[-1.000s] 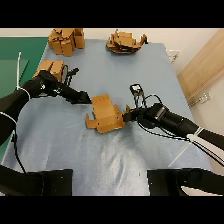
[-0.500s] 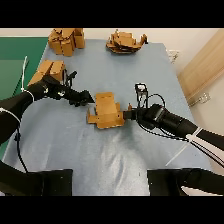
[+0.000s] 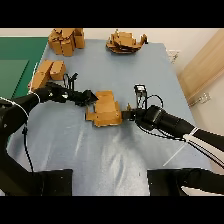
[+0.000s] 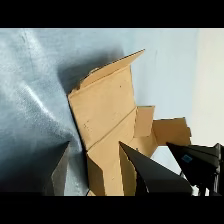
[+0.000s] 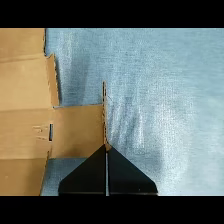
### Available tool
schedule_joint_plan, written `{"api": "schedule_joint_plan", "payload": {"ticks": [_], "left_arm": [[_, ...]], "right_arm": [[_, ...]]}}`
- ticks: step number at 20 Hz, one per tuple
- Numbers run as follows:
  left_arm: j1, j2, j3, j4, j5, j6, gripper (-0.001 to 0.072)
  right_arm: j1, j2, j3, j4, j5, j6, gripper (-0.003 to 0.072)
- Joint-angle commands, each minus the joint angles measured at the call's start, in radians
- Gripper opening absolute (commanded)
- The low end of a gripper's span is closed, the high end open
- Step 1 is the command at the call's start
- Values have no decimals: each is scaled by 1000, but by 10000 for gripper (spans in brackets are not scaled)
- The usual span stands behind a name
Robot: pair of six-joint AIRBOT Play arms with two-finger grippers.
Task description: Fold the box.
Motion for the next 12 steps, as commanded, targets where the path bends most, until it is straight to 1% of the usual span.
{"api": "schedule_joint_plan", "payload": {"ticks": [1,4,6,9,12], "left_arm": [[-1,-32,4,-93,39,103,487],[3,-39,7,-87,53,106,487],[9,-46,8,-101,59,122,486],[19,-48,9,-128,55,164,486],[35,-48,24,-167,8,210,486]], "right_arm": [[13,-6,-20,-49,82,13,2],[49,-6,-23,-151,85,111,2],[66,-6,-24,-197,86,138,2],[75,-6,-24,-201,76,135,2],[75,-6,-24,-221,47,122,2]]}}
